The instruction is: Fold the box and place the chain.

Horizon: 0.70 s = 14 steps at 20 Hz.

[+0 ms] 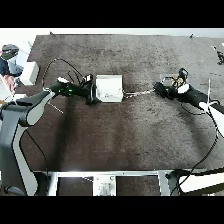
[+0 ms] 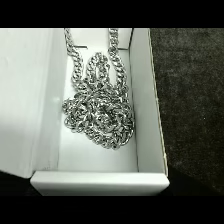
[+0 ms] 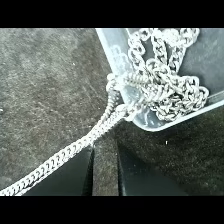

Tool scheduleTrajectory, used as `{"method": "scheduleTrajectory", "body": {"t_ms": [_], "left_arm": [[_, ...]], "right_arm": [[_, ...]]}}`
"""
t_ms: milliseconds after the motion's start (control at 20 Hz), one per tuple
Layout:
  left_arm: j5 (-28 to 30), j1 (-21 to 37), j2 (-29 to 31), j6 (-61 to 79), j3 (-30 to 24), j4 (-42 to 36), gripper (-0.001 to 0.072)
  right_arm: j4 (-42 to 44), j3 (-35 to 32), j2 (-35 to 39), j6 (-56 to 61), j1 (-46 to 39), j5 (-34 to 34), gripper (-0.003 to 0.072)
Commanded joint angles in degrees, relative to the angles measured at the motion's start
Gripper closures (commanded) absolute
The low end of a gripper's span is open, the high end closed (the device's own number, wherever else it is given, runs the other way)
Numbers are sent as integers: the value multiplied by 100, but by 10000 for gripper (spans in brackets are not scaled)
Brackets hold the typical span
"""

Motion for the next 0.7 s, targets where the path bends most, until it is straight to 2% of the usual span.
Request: {"method": "scheduleTrajectory", "body": {"t_ms": [0,350,400,450,650], "left_arm": [[0,-2,0,0,2,0,480],[2,-2,0,0,0,0,480],[0,-2,0,0,0,0,480],[2,-2,0,0,0,0,480],[0,-2,0,0,0,0,480]], "right_arm": [[81,-2,-76,2,28,-247,516],[85,0,-90,9,304,-619,518],[153,0,-114,4,304,-673,570],[168,-2,-133,7,302,-695,677],[166,-2,31,-9,382,-551,678]]}}
